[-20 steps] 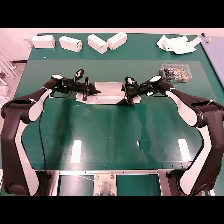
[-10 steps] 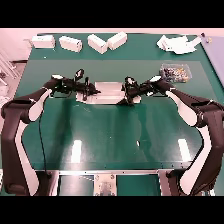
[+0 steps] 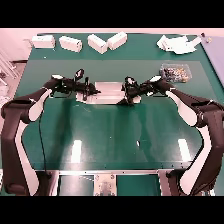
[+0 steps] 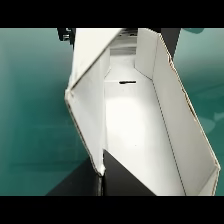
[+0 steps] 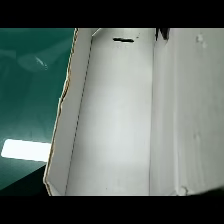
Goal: Fold the box and place the chain.
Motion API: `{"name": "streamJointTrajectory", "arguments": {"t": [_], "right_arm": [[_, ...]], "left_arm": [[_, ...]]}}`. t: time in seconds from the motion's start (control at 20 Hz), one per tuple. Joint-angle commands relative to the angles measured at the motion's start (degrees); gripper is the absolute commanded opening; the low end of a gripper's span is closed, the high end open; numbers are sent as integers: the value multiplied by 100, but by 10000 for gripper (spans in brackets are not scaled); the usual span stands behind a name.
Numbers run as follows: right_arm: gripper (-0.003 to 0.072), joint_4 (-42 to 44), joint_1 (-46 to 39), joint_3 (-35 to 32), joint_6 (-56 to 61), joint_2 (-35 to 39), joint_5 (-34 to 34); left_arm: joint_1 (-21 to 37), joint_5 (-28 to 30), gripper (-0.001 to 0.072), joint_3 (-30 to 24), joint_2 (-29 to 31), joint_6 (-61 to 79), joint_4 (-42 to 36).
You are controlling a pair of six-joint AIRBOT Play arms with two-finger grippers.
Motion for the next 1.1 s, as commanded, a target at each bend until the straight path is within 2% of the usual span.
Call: {"name": "streamJointTrajectory", "arguments": {"t": [0.0, 0.7, 1.0, 1.05], "right_arm": [[563, 2, 4, -2, 4, -2, 4], [563, 2, 4, -2, 4, -2, 4], [563, 2, 4, -2, 4, -2, 4], [563, 2, 4, -2, 4, -2, 4]], "left_arm": [[-2, -15, 21, 0, 2, 0, -39], [0, -15, 21, 0, 2, -4, -92], [0, -396, 24, 0, 4, 2, -321], [0, -459, 152, 0, 7, 4, -369]]}}
